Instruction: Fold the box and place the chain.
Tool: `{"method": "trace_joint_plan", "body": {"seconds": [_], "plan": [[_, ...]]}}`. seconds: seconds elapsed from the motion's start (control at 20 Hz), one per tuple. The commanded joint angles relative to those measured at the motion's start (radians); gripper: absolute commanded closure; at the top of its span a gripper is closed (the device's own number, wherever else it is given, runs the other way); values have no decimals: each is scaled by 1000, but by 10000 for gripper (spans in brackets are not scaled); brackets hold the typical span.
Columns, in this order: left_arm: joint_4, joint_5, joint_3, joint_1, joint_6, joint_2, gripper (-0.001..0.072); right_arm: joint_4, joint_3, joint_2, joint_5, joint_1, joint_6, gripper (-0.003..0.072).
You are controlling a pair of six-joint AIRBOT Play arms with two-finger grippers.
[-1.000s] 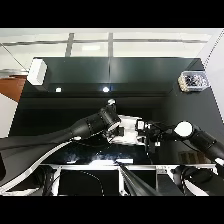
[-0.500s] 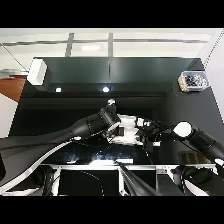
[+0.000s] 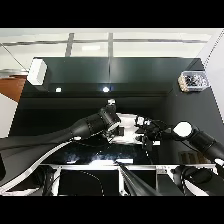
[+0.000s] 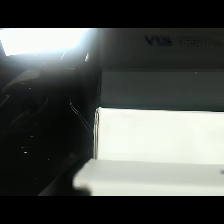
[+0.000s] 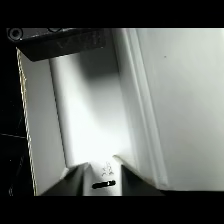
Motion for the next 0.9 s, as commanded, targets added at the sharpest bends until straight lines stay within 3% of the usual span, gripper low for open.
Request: {"method": "trace_joint_plan", "body": {"seconds": [0.0, 0.1, 0.25, 0.35, 0.5, 0.65, 0.85], "plan": [[0, 2, 0, 0, 2, 0, 682, -12, 5, 5, -6, 0, 35, 561], [0, 2, 0, 0, 0, 0, 682, -126, 42, 27, 42, -5, 213, 656], [0, 2, 0, 0, -2, 0, 682, -298, 129, 66, 250, -103, 523, 656], [1, 2, 0, 1, -2, 0, 681, -338, 163, 102, 328, -249, 726, 648], [1, 17, 0, 2, -2, 0, 682, -353, 158, 111, 351, -572, 1048, 648], [0, 31, 0, 2, -2, 0, 681, -304, 100, 79, 355, -803, 1149, 648], [0, 19, 0, 2, -1, 0, 681, -126, -23, -48, 440, -792, 1054, 648]]}}
